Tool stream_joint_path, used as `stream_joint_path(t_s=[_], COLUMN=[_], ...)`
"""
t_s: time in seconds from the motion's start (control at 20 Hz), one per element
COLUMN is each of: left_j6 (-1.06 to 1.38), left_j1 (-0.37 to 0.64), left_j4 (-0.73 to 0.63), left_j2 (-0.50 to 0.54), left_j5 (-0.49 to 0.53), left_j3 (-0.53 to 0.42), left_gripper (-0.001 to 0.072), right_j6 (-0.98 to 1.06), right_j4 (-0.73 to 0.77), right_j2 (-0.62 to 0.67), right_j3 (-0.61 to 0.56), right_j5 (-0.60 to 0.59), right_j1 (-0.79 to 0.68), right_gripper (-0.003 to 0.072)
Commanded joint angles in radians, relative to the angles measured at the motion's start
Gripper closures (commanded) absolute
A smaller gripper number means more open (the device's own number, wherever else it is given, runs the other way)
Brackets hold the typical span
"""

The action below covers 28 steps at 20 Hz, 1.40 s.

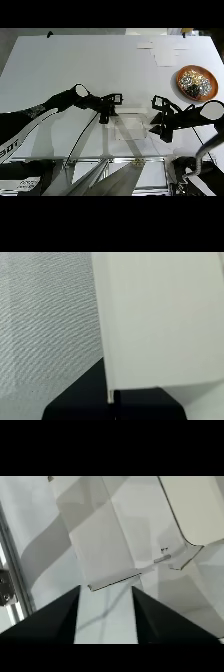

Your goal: Fold the box and place the chain.

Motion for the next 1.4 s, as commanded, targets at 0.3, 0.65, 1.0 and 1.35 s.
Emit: stream_joint_path(t_s=[0.3, 0.65, 1.0, 1.35], left_j6=[0.0, 0.0, 0.0, 0.0], left_j1=[0.0, 0.0, 0.0, 0.0], left_j4=[0.0, 0.0, 0.0, 0.0], left_j2=[0.0, 0.0, 0.0, 0.0], left_j5=[-0.003, -0.002, -0.003, -0.002], left_j3=[0.001, 0.001, 0.001, 0.001], left_gripper=[0.0699, 0.0699, 0.0699, 0.0699], right_j6=[-0.291, -0.288, -0.288, -0.29], right_j4=[-0.161, -0.122, -0.124, -0.096], right_j2=[-0.015, -0.014, 0.071, 0.071], right_j3=[-0.254, -0.276, -0.276, -0.245], right_j5=[-0.418, -0.574, -0.576, -0.552], right_j1=[0.254, 0.318, 0.318, 0.254], right_gripper=[0.001, 0.001, 0.0011, 0.0013])
